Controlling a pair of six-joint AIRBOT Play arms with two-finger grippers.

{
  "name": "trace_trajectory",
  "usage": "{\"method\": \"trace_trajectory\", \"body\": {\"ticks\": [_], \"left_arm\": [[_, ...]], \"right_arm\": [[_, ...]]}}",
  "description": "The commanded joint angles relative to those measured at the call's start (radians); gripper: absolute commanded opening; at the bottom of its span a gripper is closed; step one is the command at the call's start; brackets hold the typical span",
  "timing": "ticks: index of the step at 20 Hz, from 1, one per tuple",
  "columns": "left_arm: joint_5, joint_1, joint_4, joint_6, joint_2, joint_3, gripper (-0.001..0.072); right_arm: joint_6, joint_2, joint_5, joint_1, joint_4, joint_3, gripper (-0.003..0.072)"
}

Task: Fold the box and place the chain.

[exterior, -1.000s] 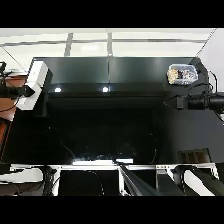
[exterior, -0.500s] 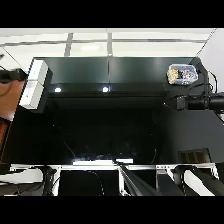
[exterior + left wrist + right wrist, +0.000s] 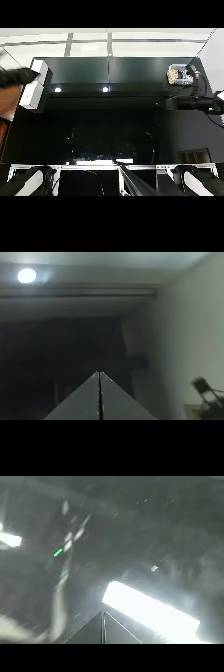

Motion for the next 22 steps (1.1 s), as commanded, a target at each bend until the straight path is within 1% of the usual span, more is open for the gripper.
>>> {"method": "trace_trajectory", "body": {"ticks": [1,2,3,5,8,22], "left_arm": [[0.284,-0.105,-0.045,0.047,0.271,-0.371,0.0026],[0.314,-0.1,-0.045,0.046,0.323,-0.448,0.0027],[0.306,-0.086,-0.045,0.047,0.36,-0.496,0.0027],[0.277,-0.064,-0.042,0.047,0.399,-0.528,0.0027],[0.246,-0.062,-0.031,0.039,0.403,-0.529,0.0027],[0.247,-0.063,-0.031,0.039,0.403,-0.529,0.0028]], "right_arm": [[-0.011,-0.005,-0.352,0.127,-0.118,-0.069,0.0009],[-0.011,-0.01,-0.418,0.149,-0.176,-0.082,0.0009],[-0.01,-0.01,-0.435,0.157,-0.215,-0.084,0.001],[-0.01,-0.01,-0.423,0.158,-0.211,-0.083,0.001],[-0.01,-0.01,-0.424,0.158,-0.211,-0.083,0.001],[-0.01,-0.01,-0.424,0.158,-0.211,-0.083,0.001]]}}
